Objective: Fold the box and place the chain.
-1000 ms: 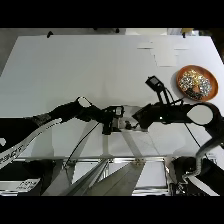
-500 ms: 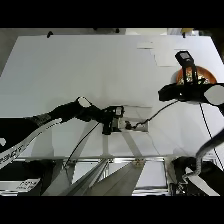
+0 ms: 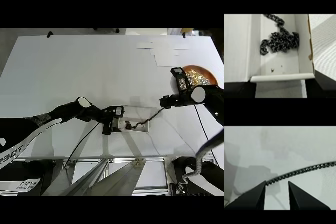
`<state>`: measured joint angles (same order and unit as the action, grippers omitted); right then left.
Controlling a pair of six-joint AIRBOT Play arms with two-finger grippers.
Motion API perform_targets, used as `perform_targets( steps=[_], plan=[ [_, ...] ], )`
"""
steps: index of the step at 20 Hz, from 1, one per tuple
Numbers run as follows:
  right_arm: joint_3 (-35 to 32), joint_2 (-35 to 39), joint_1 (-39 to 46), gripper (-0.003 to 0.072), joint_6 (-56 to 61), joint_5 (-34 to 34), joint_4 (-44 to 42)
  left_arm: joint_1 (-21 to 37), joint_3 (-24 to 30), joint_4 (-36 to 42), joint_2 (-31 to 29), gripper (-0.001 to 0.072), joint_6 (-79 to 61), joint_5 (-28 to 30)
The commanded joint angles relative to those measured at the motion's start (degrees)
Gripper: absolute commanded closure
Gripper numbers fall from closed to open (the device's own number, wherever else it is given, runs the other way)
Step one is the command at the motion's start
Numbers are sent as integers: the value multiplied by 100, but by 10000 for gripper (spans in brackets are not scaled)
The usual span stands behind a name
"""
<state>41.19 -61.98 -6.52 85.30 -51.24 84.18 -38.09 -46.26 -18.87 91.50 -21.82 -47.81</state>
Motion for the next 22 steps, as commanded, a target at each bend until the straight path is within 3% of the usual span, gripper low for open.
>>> perform_targets(
  steps=[1,7,17,22],
  plan=[
    [-50,-142,11,391,319,-24,267,2,-4,0,-4,575,-2,2],
    [-393,-319,11,399,345,256,372,2,-4,2,-4,575,0,0],
    [-400,-660,9,399,343,514,369,2,-4,0,-4,575,0,0],
    [-400,-660,9,450,343,590,369,2,-4,2,-4,575,-2,0]
  ],
)
